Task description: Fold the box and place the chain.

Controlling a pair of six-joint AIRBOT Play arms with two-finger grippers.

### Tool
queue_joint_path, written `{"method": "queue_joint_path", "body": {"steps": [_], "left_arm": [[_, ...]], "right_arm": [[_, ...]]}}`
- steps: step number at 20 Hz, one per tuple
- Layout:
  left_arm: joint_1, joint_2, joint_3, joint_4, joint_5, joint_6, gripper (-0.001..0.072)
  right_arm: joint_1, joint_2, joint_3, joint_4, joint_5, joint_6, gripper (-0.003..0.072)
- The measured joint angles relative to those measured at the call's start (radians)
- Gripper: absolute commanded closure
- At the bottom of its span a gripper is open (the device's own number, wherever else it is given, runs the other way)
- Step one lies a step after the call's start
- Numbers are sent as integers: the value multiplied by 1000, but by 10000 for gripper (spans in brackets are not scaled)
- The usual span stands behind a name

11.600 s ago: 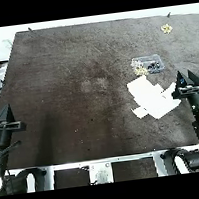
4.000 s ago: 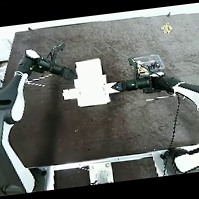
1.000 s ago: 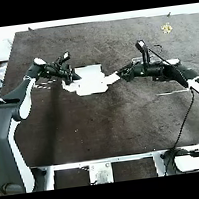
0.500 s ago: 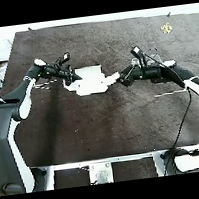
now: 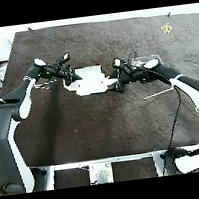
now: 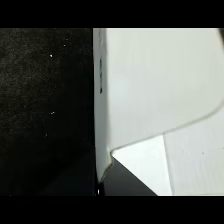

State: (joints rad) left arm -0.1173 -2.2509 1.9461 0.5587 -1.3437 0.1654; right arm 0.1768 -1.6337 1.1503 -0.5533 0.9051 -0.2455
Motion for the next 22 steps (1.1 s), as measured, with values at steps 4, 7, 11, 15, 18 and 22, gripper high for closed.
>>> {"method": "queue_joint_path", "body": {"steps": [4, 7, 11, 15, 18, 22], "left_arm": [[0, 0, 0, 1, 0, 0, 698], [0, 0, 0, 2, 1, 0, 698], [0, 0, 0, 2, 1, 0, 698], [0, 0, 0, 3, 1, 0, 698], [0, 0, 0, 2, 1, 0, 698], [0, 0, 0, 3, 1, 0, 698]], "right_arm": [[47, -75, 92, -107, 36, 11, 10], [80, -127, 145, -140, 31, 21, 11], [97, -174, 186, -174, -10, 28, 10], [102, -167, 198, -188, -72, 32, 10], [100, -133, 201, -192, -93, 36, 11], [75, -138, 238, -184, -94, 61, 9]]}}
